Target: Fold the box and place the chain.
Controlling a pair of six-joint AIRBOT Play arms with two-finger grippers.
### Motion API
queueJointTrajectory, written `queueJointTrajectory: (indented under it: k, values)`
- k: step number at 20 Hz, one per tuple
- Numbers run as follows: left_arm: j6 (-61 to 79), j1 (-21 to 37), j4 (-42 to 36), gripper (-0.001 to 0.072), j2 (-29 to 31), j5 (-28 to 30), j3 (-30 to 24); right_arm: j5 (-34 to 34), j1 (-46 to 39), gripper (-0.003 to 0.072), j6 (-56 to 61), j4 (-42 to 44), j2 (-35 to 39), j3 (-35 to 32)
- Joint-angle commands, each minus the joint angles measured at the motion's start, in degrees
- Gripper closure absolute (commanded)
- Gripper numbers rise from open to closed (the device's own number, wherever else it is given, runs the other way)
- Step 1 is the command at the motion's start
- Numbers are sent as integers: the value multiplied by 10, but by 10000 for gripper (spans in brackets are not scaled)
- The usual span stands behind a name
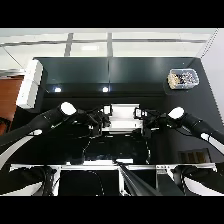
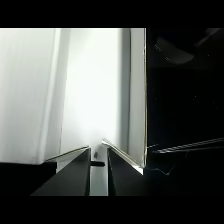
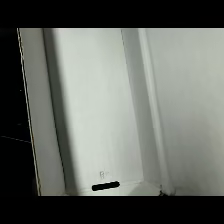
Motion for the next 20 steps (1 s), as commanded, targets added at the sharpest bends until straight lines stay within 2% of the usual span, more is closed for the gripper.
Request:
queueJointTrajectory:
  k: [1, 3, 9, 10, 12, 13, 14, 15, 16, 17, 18, 19, 20]
  values:
    - [1, -15, -29, 576, -13, 25, 0, -1, 0, 499, 0, 1, 0, 0]
    - [1, -18, -52, 576, -24, 25, 0, -1, 0, 498, 0, 1, 0, 0]
    - [1, -12, -53, 579, -26, 24, 0, -1, 0, 499, 0, 1, 0, 0]
    - [1, -11, -53, 618, -26, 24, 0, -1, 0, 499, 1, 1, 0, 0]
    - [1, -11, -44, 628, -26, 24, 0, -1, 0, 499, 1, 1, 0, 0]
    - [1, -11, -43, 609, -26, 24, 0, -1, 0, 499, 0, 1, 0, 0]
    - [1, -11, -44, 452, -26, 25, 0, -1, 0, 499, 0, 1, 0, 0]
    - [1, -11, -44, 348, -26, 24, 0, -1, 0, 499, 0, 1, 0, 0]
    - [1, -11, -44, 354, -26, 23, 0, -1, 0, 498, 0, 1, 0, 0]
    - [1, -11, -42, 464, -26, 21, 0, -1, 0, 499, 0, 1, 0, 0]
    - [1, -11, -43, 537, -26, 20, 0, -1, 0, 499, 0, 1, 0, 0]
    - [1, -11, -47, 453, -26, 20, 0, -1, 0, 499, 0, 1, 0, 0]
    - [0, -11, -47, 289, -26, 19, 0, -1, 0, 499, 0, 1, 0, 0]
